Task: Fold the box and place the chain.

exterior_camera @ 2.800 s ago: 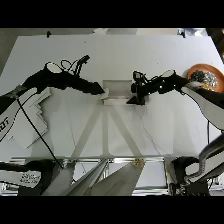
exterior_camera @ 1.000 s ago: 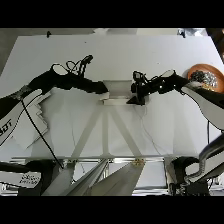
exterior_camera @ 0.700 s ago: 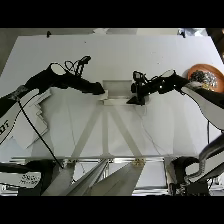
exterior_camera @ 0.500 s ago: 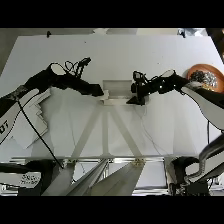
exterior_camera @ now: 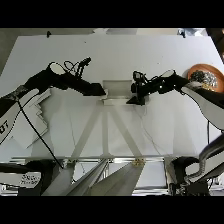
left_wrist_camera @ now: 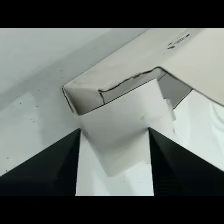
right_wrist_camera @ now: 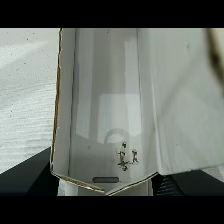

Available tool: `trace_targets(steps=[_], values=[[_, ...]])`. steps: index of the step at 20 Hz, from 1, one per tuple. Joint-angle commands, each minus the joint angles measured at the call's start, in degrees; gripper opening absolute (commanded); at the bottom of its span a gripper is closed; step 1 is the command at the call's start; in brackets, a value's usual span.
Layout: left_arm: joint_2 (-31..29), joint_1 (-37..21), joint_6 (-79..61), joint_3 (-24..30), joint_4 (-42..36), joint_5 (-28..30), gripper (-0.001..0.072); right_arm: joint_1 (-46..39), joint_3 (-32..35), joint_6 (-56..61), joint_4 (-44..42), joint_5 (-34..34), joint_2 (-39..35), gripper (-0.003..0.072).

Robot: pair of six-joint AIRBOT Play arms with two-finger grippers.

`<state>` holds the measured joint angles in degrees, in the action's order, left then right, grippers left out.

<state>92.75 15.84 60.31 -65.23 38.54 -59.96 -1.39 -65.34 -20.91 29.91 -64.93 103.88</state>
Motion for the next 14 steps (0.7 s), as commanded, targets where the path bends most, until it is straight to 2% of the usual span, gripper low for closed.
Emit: trace_targets(steps=[1,5,6,7,8,14], values=[[0.04,0.22,-0.92,0.0,-1.97,-0.07,0.044,0.0,-0.02,0.02,-0.02,-0.02,-0.02,0.0541],[0.02,1.07,-2.82,0.0,-1.99,0.66,0.0435,0.0,-0.02,0.02,-0.02,-0.02,-0.02,0.0541],[0.02,1.4,-3.54,0.0,-1.68,0.74,0.0385,0.0,-0.02,0.02,-0.02,-0.02,-0.02,0.0541],[0.04,1.73,-4.0,0.0,-0.9,1.03,0.0276,0.0,-0.02,0.02,-0.02,-0.02,-0.02,0.0541],[0.02,2.01,-3.93,0.0,0.48,1.84,0.0259,0.0,-0.02,0.02,-0.02,-0.02,-0.02,0.0541],[0.02,4.31,-3.32,-0.02,4.2,6.88,0.0291,0.0,-0.02,0.02,-0.02,-0.02,-0.02,0.0541]])
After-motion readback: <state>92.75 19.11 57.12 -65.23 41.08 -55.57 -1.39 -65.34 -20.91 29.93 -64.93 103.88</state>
